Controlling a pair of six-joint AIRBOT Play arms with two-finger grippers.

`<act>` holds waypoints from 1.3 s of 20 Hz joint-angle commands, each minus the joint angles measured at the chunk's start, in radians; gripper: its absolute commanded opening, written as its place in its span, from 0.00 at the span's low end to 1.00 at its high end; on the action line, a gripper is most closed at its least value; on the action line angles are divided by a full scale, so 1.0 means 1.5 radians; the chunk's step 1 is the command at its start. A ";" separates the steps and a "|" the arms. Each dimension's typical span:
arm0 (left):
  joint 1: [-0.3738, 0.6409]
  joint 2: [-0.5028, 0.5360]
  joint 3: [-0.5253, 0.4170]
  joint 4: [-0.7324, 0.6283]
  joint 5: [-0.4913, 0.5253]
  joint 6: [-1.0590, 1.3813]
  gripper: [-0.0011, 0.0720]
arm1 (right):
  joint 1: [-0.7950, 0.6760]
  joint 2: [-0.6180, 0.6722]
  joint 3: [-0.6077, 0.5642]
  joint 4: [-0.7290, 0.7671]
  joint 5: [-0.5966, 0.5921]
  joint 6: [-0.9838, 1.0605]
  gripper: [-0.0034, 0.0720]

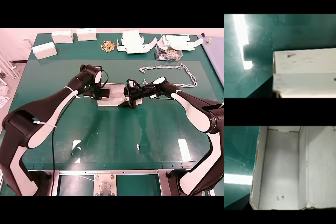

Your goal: Fold the box and place the chain.

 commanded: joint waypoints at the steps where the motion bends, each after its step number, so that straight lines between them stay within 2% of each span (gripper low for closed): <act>1: -0.001 0.001 0.007 -0.005 -0.001 0.000 0.14 | 0.000 0.000 0.000 0.000 -0.001 0.000 0.81; 2: -0.001 0.001 0.010 -0.007 -0.007 0.001 0.45 | 0.000 0.000 0.000 0.000 -0.001 0.000 0.81; 3: -0.001 0.002 0.010 -0.008 -0.007 0.002 0.49 | 0.000 0.000 0.000 0.000 -0.001 0.000 0.81; 9: 0.000 0.003 0.039 -0.020 -0.041 0.020 0.49 | 0.000 0.000 0.000 0.000 -0.001 0.000 0.81; 10: 0.000 0.003 0.047 -0.020 -0.052 0.035 0.53 | 0.000 0.000 0.000 0.000 -0.001 0.000 0.81; 11: 0.003 0.004 0.053 -0.021 -0.064 0.050 0.53 | 0.000 0.000 0.000 0.000 -0.001 0.000 0.81; 13: 0.016 0.006 0.056 -0.066 -0.084 0.086 0.53 | 0.000 0.000 0.000 0.000 -0.001 0.000 0.81; 19: 0.049 0.063 0.057 -0.083 -0.146 0.188 0.53 | 0.000 0.000 0.000 0.000 -0.001 0.000 0.81; 22: 0.087 0.096 0.057 -0.160 -0.183 0.338 0.53 | 0.000 0.000 0.000 0.000 -0.001 0.000 0.81; 24: 0.119 0.106 0.053 -0.230 -0.200 0.501 0.53 | 0.000 0.000 0.000 0.000 -0.001 0.000 0.81; 26: 0.139 0.104 0.042 -0.239 -0.189 0.648 0.53 | 0.000 0.000 0.000 0.000 -0.001 0.000 0.81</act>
